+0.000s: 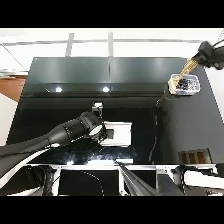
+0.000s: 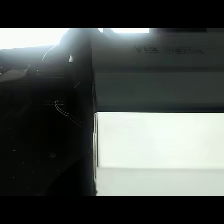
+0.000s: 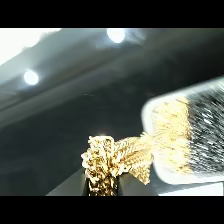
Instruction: Fold the box and place the chain.
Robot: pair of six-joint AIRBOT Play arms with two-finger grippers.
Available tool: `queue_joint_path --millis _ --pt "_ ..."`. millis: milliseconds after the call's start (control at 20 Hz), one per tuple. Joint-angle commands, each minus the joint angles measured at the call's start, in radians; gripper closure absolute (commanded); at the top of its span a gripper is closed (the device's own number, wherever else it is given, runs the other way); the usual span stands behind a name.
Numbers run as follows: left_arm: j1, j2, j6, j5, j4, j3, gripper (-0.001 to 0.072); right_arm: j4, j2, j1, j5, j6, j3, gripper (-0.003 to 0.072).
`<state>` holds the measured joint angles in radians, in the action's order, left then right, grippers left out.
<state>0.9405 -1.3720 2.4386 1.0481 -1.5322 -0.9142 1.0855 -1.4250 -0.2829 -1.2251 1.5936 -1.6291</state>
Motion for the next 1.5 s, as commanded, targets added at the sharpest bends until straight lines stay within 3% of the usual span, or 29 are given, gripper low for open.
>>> queue_joint_path --millis 0,250,500,700,1100,1450 --pt "0.0 0.0 0.0 0.0 0.0 -0.001 0.0682 -0.069 0.113 -0.002 -0.095 -0.092 -0.054 0.065" --pt "0.0 0.0 0.0 0.0 0.0 -0.001 0.0682 -0.068 0.296 0.029 -0.195 -0.148 0.015 0.065" --pt "0.001 0.0 0.0 0.007 0.0 -0.001 0.0682 -0.146 0.474 0.203 -0.348 -0.297 0.216 0.065" --pt "0.0 0.0 0.0 0.001 0.0 -0.001 0.0682 -0.155 0.515 0.374 -0.441 -0.317 0.259 0.0649" --pt "0.001 0.0 0.0 0.001 0.0 -0.001 0.0682 -0.259 0.511 0.607 -0.446 -0.317 0.27 0.0651" --pt "0.001 0.0 0.0 0.0 0.0 -0.001 0.0682 -0.302 0.486 0.689 -0.303 -0.317 0.415 0.065"
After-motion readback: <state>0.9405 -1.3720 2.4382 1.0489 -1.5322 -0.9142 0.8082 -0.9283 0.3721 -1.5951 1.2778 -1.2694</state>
